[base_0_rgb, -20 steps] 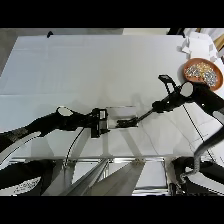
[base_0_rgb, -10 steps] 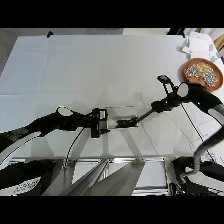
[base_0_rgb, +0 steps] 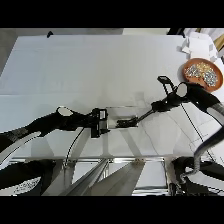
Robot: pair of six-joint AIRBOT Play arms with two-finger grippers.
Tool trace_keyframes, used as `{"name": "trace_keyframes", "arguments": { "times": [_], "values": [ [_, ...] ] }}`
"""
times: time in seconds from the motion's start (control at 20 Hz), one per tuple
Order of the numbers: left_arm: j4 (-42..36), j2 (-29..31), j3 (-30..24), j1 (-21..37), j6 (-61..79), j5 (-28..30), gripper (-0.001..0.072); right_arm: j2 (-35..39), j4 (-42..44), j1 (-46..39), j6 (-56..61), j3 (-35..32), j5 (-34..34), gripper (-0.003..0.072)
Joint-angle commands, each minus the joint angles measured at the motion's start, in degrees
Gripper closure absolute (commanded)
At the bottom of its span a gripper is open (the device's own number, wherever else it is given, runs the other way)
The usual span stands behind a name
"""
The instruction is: Fold the box and place the chain.
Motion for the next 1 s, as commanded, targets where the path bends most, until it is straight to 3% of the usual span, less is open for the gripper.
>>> {"name": "trace_keyframes", "arguments": {
  "times": [0.0, 0.3, 0.55, 0.75, 0.95],
  "values": [
    [0.02, -0.02, 0.0, 0.0, 0.0, 0.02, 0.044, 1.25, 0.39, 0.04, -0.07, -0.02, 1.01, 0.0672],
    [0.02, -0.02, 0.0, 0.0, 0.0, 0.02, 0.044, 11.69, 1.79, 0.04, -1.22, -0.02, 4.22, 0.0672],
    [0.0, -0.02, 0.0, 0.0, 0.0, 0.02, 0.044, 24.57, 12.92, 0.24, -7.93, -0.04, 9.73, 0.0672],
    [0.0, -0.02, 0.0, 0.0, 0.0, 0.02, 0.044, 32.2, 15.47, 5.18, -11.3, -0.04, 12.02, 0.0672],
    [0.02, -0.02, 0.0, 0.0, 0.0, 0.0, 0.044, 34.1, 17.77, 11.08, -11.28, -0.04, 12.02, 0.0672]
  ]
}}
